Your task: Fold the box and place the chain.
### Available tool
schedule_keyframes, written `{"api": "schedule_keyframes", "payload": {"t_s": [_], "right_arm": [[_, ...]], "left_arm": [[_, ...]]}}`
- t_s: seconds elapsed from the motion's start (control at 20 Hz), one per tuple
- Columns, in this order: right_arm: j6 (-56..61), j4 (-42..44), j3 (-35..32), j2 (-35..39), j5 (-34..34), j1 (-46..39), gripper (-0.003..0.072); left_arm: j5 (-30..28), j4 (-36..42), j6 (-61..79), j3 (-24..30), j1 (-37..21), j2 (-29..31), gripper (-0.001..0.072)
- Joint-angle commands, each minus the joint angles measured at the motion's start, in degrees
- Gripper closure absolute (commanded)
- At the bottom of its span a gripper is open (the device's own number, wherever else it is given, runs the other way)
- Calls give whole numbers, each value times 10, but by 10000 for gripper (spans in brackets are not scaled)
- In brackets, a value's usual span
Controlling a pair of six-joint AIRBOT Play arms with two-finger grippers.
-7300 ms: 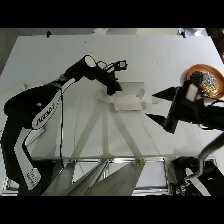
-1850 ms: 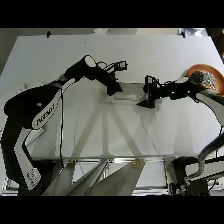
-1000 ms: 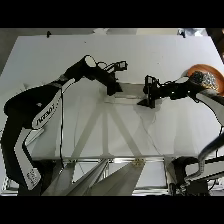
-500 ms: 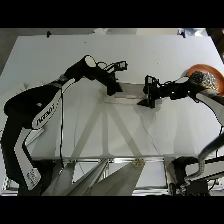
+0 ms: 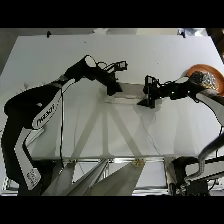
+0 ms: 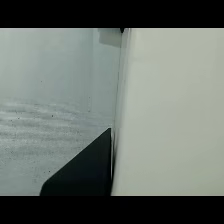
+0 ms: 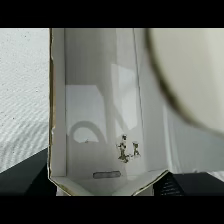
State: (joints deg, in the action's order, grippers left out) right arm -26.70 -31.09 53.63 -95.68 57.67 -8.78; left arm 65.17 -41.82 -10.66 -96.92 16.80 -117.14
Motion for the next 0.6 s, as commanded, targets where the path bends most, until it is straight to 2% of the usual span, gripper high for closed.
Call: {"api": "schedule_keyframes", "payload": {"t_s": [0.0, 0.15, 0.2, 0.3, 0.35, 0.55], "right_arm": [[0, 0, 1, 0, 0, 0, 189], [0, 0, 1, 0, 0, 0, 189], [0, 0, 1, 0, 0, 0, 189], [0, 0, 1, 0, 0, 0, 189], [0, 0, 1, 0, 0, 0, 189], [0, 0, 1, 0, 0, 0, 189]], "left_arm": [[2, 2, 2, 0, 0, 2, 655], [2, 2, 2, 0, 0, 3, 643], [2, 2, 2, 0, 0, 3, 515], [2, 2, 2, 0, 0, 3, 98], [2, 2, 2, 0, 0, 3, 30], [17, -8, 2, 0, -1, 12, 31]]}}
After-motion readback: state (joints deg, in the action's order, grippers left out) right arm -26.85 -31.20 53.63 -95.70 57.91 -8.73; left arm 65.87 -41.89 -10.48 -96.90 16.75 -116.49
